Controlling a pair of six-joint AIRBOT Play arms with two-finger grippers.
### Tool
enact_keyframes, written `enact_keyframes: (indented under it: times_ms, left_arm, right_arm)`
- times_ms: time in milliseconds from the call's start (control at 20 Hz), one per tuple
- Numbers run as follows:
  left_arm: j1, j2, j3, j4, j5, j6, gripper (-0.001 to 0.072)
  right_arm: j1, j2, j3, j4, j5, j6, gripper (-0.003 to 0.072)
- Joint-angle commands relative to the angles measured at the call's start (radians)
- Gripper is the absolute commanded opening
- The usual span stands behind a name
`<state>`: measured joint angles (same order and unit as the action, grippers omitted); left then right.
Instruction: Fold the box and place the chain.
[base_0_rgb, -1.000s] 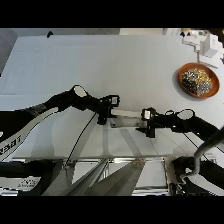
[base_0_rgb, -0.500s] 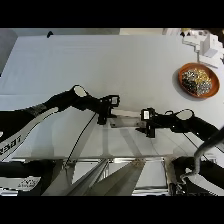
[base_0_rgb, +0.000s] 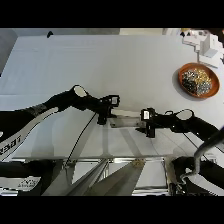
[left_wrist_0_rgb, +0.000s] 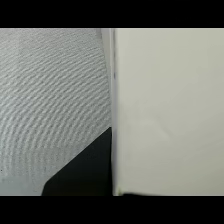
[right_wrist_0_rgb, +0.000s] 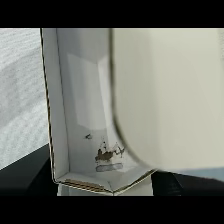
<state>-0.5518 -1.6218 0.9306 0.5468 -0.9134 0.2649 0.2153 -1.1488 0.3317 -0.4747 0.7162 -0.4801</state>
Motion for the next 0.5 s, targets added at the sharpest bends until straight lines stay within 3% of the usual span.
enact_keyframes:
  times_ms: [0,450]
  left_arm:
    - [0.0,-0.001,0.0,0.0,0.0,0.0,0.001]
    - [0.0,0.0,0.0,0.0,-0.01,0.0,0.0011]
  right_arm:
    - [0.0,0.0,0.0,0.0,0.0,0.0,0.0336]
    - [0.0,0.0,0.0,0.0,0.0,0.0,0.0336]
